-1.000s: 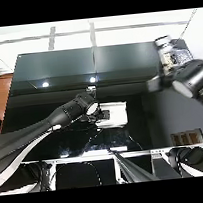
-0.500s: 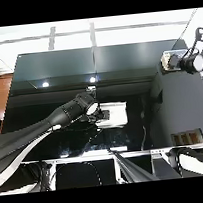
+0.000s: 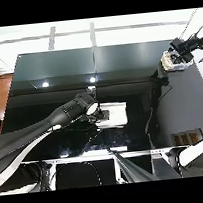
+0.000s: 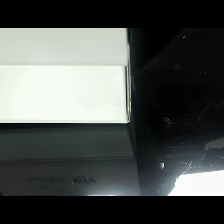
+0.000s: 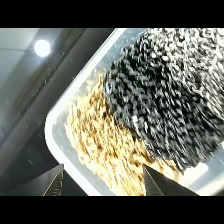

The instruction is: Fold the box and place the chain.

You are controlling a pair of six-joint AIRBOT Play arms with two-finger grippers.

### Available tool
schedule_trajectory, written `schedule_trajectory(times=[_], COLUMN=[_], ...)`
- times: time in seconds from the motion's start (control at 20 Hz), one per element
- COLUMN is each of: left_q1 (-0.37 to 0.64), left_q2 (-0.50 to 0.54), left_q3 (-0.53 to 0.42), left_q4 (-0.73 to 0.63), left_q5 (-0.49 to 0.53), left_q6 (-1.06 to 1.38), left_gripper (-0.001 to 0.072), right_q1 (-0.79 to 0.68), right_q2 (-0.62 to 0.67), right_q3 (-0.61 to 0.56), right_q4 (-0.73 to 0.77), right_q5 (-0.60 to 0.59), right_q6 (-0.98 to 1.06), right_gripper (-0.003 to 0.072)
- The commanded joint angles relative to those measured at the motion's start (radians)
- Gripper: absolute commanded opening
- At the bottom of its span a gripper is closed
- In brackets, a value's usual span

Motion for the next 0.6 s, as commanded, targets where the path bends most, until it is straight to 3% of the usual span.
schedule_trajectory(times=[0.0, 0.25, 0.3, 0.35, 0.4, 0.55], left_q1=[0.0, 0.0, 0.0, 0.0, 0.0, 0.0], left_q2=[0.0, 0.0, 0.0, 0.0, 0.0, 0.0], left_q3=[0.001, 0.001, 0.001, 0.001, 0.001, 0.001], left_q4=[0.0, 0.0, 0.0, 0.0, 0.0, 0.0], left_q5=[-0.001, -0.001, -0.001, -0.001, -0.001, 0.0], left_q6=[-0.001, -0.001, -0.001, -0.001, -0.001, -0.001], left_gripper=[0.0025, 0.0025, 0.0026, 0.0025, 0.0026, 0.0026], right_q1=[-0.019, -0.017, -0.016, -0.016, -0.018, -0.029], right_q2=[-0.068, -0.12, -0.127, -0.128, -0.126, -0.082], right_q3=[0.058, 0.058, 0.058, 0.058, 0.058, 0.058], right_q4=[0.053, 0.151, 0.161, 0.159, 0.161, 0.159], right_q5=[0.02, 0.026, 0.035, 0.045, 0.052, 0.074], right_q6=[0.038, 0.025, 0.011, -0.003, -0.03, -0.121], right_gripper=[0.0551, 0.0551, 0.0474, 0.0197, 0.0061, 0.001])
